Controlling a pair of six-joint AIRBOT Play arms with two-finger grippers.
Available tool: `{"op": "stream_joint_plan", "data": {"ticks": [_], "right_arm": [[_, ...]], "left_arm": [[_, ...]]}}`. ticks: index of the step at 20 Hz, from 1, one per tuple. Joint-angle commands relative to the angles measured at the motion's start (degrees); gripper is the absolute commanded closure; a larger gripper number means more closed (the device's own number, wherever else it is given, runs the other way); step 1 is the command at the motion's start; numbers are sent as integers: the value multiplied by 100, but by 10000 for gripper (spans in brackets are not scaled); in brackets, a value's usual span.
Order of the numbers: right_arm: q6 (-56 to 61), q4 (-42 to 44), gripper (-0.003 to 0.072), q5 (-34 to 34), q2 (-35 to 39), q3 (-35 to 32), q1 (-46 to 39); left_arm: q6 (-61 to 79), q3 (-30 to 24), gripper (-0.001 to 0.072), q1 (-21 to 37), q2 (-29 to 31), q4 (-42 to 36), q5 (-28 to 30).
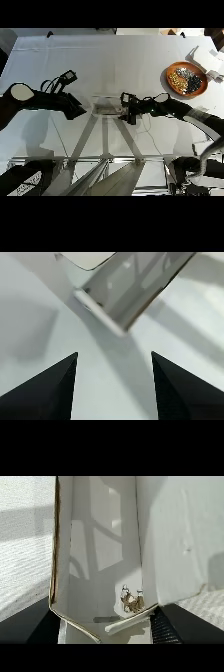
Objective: Fold the box and place the chain.
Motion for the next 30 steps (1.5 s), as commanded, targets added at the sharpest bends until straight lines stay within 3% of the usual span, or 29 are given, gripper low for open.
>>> {"op": "stream_joint_plan", "data": {"ticks": [1,2,3,6,10,20,30], "right_arm": [[0,2,148,0,-2,0,0],[2,2,148,0,-2,0,0],[0,2,148,2,0,0,0],[2,0,148,2,-2,0,0],[2,2,148,2,-2,0,0],[2,2,148,2,0,0,0],[0,2,148,2,-2,0,0]], "left_arm": [[3836,-164,166,678,-476,-756,-122],[4234,-164,55,673,-695,-774,-122],[4426,-164,15,664,-940,-892,-118],[4743,-162,12,662,-1687,-1593,24],[5858,-157,11,619,-2081,-2168,175],[5611,511,11,282,-2188,-1554,-426],[5521,533,12,122,-2339,-1379,-470]]}}
